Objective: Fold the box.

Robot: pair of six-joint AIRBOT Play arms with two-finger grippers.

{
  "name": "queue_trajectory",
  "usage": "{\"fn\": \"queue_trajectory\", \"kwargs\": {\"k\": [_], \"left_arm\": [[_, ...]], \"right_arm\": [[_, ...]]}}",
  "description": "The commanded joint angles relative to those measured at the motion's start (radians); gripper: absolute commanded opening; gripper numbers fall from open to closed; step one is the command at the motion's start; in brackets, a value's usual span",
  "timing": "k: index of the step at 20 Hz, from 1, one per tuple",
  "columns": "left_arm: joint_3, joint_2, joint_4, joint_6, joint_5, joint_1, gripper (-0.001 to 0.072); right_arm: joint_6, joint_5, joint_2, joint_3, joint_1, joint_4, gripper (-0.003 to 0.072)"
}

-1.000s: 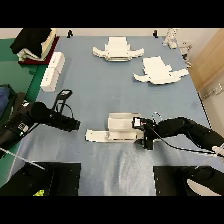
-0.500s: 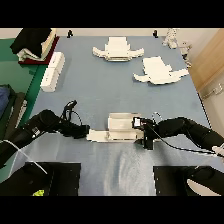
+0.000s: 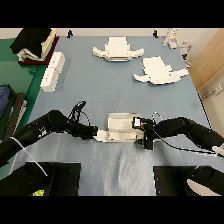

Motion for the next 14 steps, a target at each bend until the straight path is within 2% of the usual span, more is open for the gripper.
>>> {"fn": "queue_trajectory", "kwargs": {"k": [1, 5, 7, 8, 14], "left_arm": [[0.048, -0.001, -0.027, 0.016, -0.047, -0.006, 0.0017], [0.072, -0.001, -0.044, 0.017, -0.055, -0.006, 0.002], [0.073, -0.001, -0.05, 0.017, -0.069, -0.006, 0.039], [0.073, -0.001, -0.05, 0.017, -0.069, -0.006, 0.0341], [0.073, -0.002, -0.055, 0.016, -0.044, -0.006, 0.0342]], "right_arm": [[0.0, 0.0, 0.001, 0.0, 0.0, 0.0, 0.0407], [0.0, 0.0, 0.001, 0.0, 0.0, 0.0, 0.0407], [0.0, 0.0, 0.001, 0.0, 0.0, 0.0, 0.0407], [0.0, 0.0, 0.001, 0.0, 0.0, 0.0, 0.0407], [0.0, 0.0, 0.001, 0.0, 0.0, 0.0, 0.0407]]}}
